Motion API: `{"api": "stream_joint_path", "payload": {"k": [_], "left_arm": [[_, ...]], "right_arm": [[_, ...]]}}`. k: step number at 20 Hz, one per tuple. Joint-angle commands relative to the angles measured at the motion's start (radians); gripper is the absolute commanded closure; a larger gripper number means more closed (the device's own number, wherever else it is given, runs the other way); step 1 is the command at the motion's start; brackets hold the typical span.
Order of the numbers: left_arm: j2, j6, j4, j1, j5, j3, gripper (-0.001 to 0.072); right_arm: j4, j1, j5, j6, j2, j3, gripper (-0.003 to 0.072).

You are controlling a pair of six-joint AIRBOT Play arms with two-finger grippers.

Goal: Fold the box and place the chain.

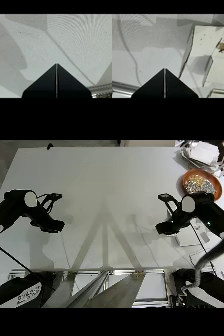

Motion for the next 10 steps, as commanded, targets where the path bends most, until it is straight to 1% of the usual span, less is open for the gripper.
{"api": "stream_joint_path", "payload": {"k": [1,5,7,10], "left_arm": [[0.0,0.0,0.0,0.0,0.0,0.0,0.0704],[0.0,0.0,0.0,0.0,0.0,0.0,0.0704],[0.0,0.0,0.0,0.0,0.0,0.0,0.0704],[0.0,0.0,0.0,0.0,0.0,0.0,0.0704]], "right_arm": [[0.0,0.001,-0.018,0.0,0.001,0.0,0.0676],[-0.02,0.001,0.002,-0.002,0.001,0.002,0.0676],[-0.114,-0.022,0.023,-0.001,0.001,0.03,0.0677],[-0.229,-0.146,0.088,-0.002,0.008,0.118,0.0678]]}}
